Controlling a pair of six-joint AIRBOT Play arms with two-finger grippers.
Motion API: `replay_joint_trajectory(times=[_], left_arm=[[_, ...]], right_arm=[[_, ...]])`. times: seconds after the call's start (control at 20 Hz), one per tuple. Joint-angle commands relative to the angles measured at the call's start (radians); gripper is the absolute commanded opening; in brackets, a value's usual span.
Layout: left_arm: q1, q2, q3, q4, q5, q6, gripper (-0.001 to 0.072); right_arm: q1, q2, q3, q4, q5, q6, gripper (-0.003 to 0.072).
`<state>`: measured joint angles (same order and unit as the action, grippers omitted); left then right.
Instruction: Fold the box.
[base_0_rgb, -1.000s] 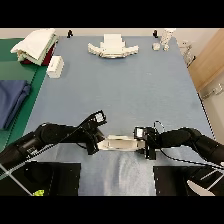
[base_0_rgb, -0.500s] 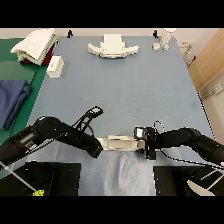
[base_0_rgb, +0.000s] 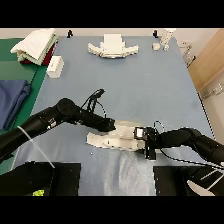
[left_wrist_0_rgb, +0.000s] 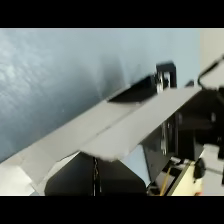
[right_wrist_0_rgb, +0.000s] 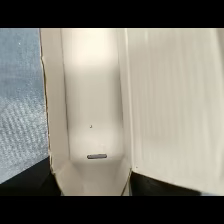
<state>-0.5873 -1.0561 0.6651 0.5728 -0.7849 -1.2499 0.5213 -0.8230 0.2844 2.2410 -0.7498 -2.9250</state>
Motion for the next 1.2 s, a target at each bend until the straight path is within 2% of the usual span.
replay_joint_trajectory(times=[0.0, 0.25, 0.4, 0.8, 0.95, 1.15], left_arm=[[0.085, -0.092, 0.02, -0.053, -0.029, 0.002, 0.0014], [0.07, -0.218, 0.02, -0.061, -0.124, 0.005, 0.0013], [0.042, -0.256, 0.02, -0.061, -0.135, 0.011, 0.0013], [0.047, -0.269, 0.034, -0.063, -0.131, 0.044, 0.0014], [0.047, -0.243, 0.055, -0.066, -0.162, 0.138, 0.0013], [0.047, -0.057, 0.069, -0.042, -0.16, 0.288, 0.0012]], right_arm=[[0.0, 0.0, 0.001, 0.0, 0.0, 0.0, 0.0537], [0.0, 0.0, 0.001, 0.0, 0.0, 0.0, 0.0537], [0.0, 0.0, 0.001, 0.0, 0.0, 0.0, 0.0537], [0.0, 0.0, 0.001, 0.0, 0.0, 0.0, 0.0538], [0.0, 0.0, 0.001, 0.0, 0.0, 0.0, 0.0538], [0.0, 0.0, 0.001, 0.0, 0.0, 0.0, 0.0538]])
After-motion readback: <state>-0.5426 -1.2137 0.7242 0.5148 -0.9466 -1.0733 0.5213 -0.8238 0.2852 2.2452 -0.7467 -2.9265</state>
